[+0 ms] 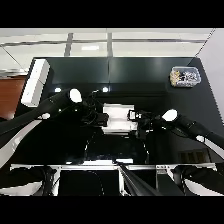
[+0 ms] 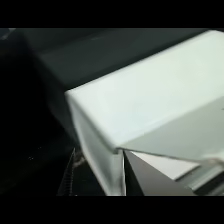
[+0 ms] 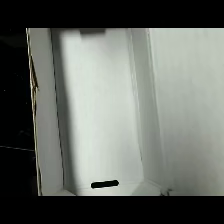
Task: Fold the box and place the chain.
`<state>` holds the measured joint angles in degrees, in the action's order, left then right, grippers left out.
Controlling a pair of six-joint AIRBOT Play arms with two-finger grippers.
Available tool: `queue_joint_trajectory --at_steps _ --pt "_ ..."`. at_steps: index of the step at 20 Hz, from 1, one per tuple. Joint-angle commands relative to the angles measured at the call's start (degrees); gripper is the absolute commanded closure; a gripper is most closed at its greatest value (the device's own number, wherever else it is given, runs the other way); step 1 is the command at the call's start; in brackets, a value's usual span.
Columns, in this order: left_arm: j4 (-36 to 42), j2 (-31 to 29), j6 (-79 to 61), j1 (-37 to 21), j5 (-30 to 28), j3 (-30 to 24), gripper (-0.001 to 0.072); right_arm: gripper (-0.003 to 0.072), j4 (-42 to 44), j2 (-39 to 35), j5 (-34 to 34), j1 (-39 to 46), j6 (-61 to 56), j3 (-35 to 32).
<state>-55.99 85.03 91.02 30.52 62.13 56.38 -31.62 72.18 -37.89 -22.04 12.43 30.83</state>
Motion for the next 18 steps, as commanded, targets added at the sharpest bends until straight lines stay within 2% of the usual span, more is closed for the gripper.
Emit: queue_joint_trajectory --at_steps 1,9,18 --pt "-8.4 0.0 9.1 2.5 -0.9 0.1 0.0358 0.0449 0.0 0.0 0.0 0.0 0.0 0.0" --pt "-25.1 0.6 26.5 10.4 -0.2 5.2 0.0358 0.0449 0.0 0.0 0.0 0.0 0.0 0.0" --pt "-26.0 1.5 32.1 13.1 -0.6 6.5 0.0360 0.0448 0.0 0.0 0.0 0.0 0.0 0.0"
